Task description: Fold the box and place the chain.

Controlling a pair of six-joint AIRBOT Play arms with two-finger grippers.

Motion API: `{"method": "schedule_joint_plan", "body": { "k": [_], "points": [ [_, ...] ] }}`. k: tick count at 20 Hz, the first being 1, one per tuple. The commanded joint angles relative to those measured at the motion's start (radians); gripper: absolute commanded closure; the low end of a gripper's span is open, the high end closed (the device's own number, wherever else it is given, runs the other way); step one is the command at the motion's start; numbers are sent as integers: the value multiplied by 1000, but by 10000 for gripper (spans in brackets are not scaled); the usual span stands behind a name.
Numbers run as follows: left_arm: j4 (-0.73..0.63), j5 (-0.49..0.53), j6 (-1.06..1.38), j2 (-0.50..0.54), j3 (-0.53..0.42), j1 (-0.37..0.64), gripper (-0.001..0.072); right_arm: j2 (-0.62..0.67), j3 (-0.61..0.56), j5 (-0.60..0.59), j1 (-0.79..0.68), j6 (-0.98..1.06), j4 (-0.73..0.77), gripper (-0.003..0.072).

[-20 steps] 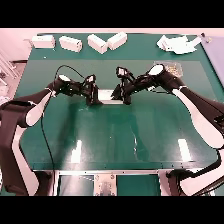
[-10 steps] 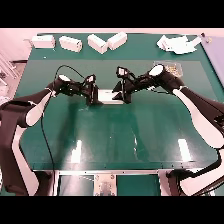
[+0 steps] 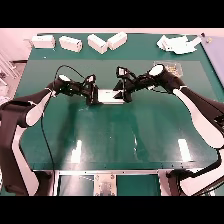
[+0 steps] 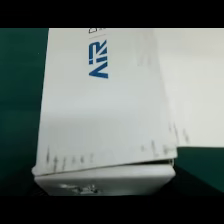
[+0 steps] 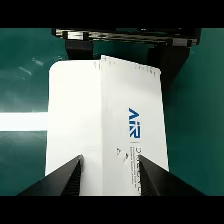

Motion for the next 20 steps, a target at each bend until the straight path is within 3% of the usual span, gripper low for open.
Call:
{"method": "schedule_joint_plan", "body": {
  "k": [1, 4, 5, 9, 16, 20],
  "points": [
    [0, 0, 0, 0, 0, 0, 239, 3, 14, -3, 1, 1, -1, 246],
    [0, 0, 0, 0, 0, 0, 239, 2, 12, 17, 8, 0, -2, 274],
    [0, 0, 0, 0, 0, 0, 239, 2, 12, 35, 14, -3, -2, 345],
    [0, 0, 0, 0, 1, 0, 239, -14, 12, 65, 17, 1, -5, 345],
    [0, 0, 0, 0, 1, 0, 239, -28, 15, 42, 12, -9, -13, 424],
    [0, 0, 0, 0, 0, 0, 239, -28, 37, 38, 11, -6, -26, 414]
  ]
}}
